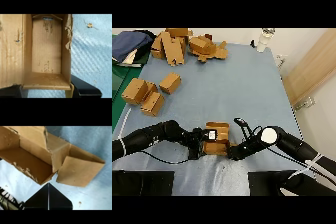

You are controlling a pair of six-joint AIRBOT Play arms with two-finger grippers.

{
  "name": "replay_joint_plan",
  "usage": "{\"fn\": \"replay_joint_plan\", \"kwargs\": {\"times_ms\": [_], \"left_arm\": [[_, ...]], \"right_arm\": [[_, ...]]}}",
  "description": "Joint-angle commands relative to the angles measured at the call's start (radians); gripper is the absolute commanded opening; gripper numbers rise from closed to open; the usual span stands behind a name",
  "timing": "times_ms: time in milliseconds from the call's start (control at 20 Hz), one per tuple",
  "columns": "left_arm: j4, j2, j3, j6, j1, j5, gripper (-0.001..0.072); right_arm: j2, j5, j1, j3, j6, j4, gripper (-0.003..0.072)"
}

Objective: Fold the box.

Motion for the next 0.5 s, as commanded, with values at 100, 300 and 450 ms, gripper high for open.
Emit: {"fn": "replay_joint_plan", "kwargs": {"times_ms": [100, 300, 450], "left_arm": [[0.0, 0.0, 0.0, 0.0, 0.001, 0.001, 0.0344], [0.0, 0.0, 0.0, 0.0, 0.001, 0.001, 0.0344], [0.0, 0.0, 0.0, 0.0, 0.001, 0.001, 0.0344]], "right_arm": [[-0.004, -0.092, 0.07, 0.0, 0.121, -0.188, 0.0001], [-0.002, -0.106, 0.082, 0.0, 0.163, -0.249, 0.0002], [0.035, -0.105, 0.083, 0.0, 0.182, -0.264, 0.0001]]}}
